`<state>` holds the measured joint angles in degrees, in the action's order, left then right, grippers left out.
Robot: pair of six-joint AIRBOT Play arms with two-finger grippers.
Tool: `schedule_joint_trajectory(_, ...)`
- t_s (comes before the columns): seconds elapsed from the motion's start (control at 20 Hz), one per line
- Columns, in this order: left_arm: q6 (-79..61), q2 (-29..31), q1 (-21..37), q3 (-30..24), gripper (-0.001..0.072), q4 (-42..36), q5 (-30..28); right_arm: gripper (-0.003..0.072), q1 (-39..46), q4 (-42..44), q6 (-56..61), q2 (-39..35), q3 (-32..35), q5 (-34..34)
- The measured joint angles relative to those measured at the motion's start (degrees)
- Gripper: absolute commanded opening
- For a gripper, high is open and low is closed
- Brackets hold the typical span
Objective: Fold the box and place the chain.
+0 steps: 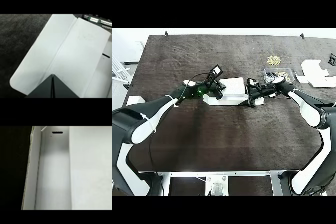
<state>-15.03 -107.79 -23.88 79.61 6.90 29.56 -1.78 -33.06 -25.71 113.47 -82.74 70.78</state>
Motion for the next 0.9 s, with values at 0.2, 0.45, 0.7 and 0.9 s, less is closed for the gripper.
schedule_joint_trajectory(0.2,1.05,-0.48,0.00,0.83,0.0020,2.16,0.61,0.0584,0.00,-0.02,0.00,0.02,0.02,0.00)
schedule_joint_trajectory(0.45,1.46,-0.61,0.00,2.19,0.0022,3.37,1.03,0.0584,0.00,0.00,-0.04,0.02,0.02,-0.02)
schedule_joint_trajectory(0.7,0.83,0.48,0.15,2.62,0.0368,4.55,1.84,0.0584,0.00,0.00,-0.22,0.02,0.02,-0.02)
schedule_joint_trajectory(0.9,-0.48,4.61,0.24,2.71,0.0370,10.03,4.39,0.0584,0.00,0.00,-0.20,0.02,0.00,-0.04)
